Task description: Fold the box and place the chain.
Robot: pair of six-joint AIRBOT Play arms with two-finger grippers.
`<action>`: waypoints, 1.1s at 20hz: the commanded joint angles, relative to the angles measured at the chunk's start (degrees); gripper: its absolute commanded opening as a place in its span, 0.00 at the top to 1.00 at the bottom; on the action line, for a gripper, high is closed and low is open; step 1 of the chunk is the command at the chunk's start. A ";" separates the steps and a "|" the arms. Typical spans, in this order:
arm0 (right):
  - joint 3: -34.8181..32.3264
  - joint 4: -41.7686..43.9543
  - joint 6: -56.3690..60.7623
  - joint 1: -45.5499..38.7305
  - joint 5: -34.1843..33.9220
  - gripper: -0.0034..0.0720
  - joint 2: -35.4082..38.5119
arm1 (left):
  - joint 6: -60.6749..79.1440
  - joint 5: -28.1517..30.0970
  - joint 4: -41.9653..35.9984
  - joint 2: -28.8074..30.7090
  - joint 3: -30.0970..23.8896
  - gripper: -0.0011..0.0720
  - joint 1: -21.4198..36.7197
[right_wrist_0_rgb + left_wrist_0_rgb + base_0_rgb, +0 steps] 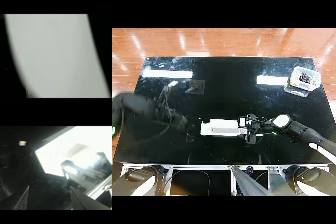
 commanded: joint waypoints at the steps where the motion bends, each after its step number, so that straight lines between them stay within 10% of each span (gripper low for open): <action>1: 0.00 0.04 0.04 0.04 0.09 0.15 -0.02 | -1.49 -14.82 -4.52 16.59 -14.88 0.16 -7.48; 5: 0.00 0.04 0.04 0.04 0.09 0.15 -0.02 | -3.06 -24.98 -5.60 22.56 -20.65 0.16 -14.86; 10: 0.00 0.04 0.04 0.04 0.07 0.15 -0.02 | -3.67 -34.21 -5.99 13.90 -20.57 0.22 -23.08; 12: 0.00 0.04 0.07 0.04 0.07 0.15 -0.02 | -3.56 -42.71 -5.97 9.86 -20.57 0.85 -26.91; 13: 0.00 0.04 0.07 0.04 0.09 0.15 -0.02 | -3.39 -47.21 -5.95 8.37 -20.57 0.95 -28.28; 22: 0.00 0.02 0.04 0.04 0.09 0.15 -0.02 | -4.35 -67.73 -5.95 4.96 -20.55 0.95 -38.12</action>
